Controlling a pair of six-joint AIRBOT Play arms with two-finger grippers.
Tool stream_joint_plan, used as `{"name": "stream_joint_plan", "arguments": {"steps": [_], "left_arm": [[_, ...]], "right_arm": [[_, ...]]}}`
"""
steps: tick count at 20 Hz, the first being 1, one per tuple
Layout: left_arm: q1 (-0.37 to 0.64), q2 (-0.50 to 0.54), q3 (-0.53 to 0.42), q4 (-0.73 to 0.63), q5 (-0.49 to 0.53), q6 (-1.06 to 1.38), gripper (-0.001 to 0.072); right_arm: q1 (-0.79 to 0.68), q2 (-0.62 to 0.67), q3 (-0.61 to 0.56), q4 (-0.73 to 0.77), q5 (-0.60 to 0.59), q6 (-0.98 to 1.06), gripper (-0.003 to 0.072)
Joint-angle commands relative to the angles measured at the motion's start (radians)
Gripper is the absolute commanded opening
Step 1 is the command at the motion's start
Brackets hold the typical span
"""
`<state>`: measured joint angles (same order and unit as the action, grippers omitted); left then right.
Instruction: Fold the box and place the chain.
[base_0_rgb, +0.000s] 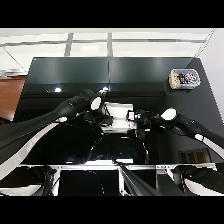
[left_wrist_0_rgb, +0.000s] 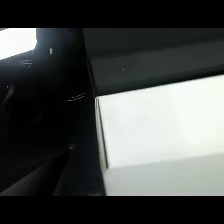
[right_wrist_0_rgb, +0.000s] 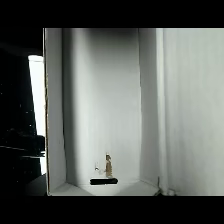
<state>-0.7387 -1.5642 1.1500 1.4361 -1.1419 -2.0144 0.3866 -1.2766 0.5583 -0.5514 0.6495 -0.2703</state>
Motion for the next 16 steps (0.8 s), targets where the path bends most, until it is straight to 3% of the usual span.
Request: {"name": "stream_joint_plan", "arguments": {"steps": [1, 4, 7, 10, 15, 16], "left_arm": [[-0.01, -0.023, 0.017, 0.002, -0.006, -0.057, 0.0384], [-0.013, -0.023, 0.021, 0.002, -0.007, -0.066, 0.0383], [-0.013, -0.023, 0.021, -0.005, -0.009, -0.071, 0.014], [-0.014, -0.023, 0.021, -0.005, -0.003, -0.07, 0.0039], [-0.014, -0.023, 0.021, -0.01, -0.008, -0.083, 0.0034], [-0.014, -0.023, 0.023, -0.021, -0.014, -0.083, 0.0135]], "right_arm": [[0.0, 0.0, 0.0, 0.0, 0.0, 0.0, 0.0083], [0.0, 0.0, 0.0, 0.0, 0.0, 0.0, 0.0083], [0.0, 0.0, 0.0, 0.0, 0.0, 0.0, 0.0083], [0.0, 0.0, 0.0, 0.0, 0.0, 0.0, 0.0083], [0.0, 0.0, 0.0, 0.0, 0.0, 0.0, 0.0083], [0.0, 0.0, 0.0, 0.0, 0.0, 0.0, 0.0083]]}}
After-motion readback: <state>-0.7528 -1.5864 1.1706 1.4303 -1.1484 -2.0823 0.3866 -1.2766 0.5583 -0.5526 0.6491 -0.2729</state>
